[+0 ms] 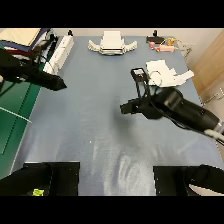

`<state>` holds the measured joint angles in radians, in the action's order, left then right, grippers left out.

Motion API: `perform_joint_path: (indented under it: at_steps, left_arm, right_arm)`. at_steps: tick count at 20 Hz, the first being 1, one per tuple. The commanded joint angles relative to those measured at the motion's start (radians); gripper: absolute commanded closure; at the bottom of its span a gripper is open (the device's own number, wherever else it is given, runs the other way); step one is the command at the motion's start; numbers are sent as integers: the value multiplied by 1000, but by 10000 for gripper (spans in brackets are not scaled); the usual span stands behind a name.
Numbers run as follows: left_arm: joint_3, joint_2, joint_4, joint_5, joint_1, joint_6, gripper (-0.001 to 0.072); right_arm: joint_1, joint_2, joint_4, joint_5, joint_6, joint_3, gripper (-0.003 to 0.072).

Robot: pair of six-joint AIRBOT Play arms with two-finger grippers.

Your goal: Fold the box.

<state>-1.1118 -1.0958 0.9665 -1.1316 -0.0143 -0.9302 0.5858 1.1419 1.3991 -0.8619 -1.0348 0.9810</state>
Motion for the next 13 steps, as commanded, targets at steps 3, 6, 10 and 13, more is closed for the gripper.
perform_joint_path:
  at_steps: [3, 6, 10, 13]
  left_arm:
    - [166, 61, 0, 146, -236, -117, 696]
    - [166, 62, -1, 135, -267, -117, 696]
    - [166, 62, -5, 130, -267, -117, 696]
    - [166, 62, -5, 130, -267, -117, 696]
  right_arm:
    - [-60, 222, 250, -93, -249, 213, 683]
    - [-61, 224, 235, -95, -249, 212, 683]
    - [-61, 224, 236, -97, -249, 212, 683]
    - [-62, 224, 237, -97, -249, 212, 683]
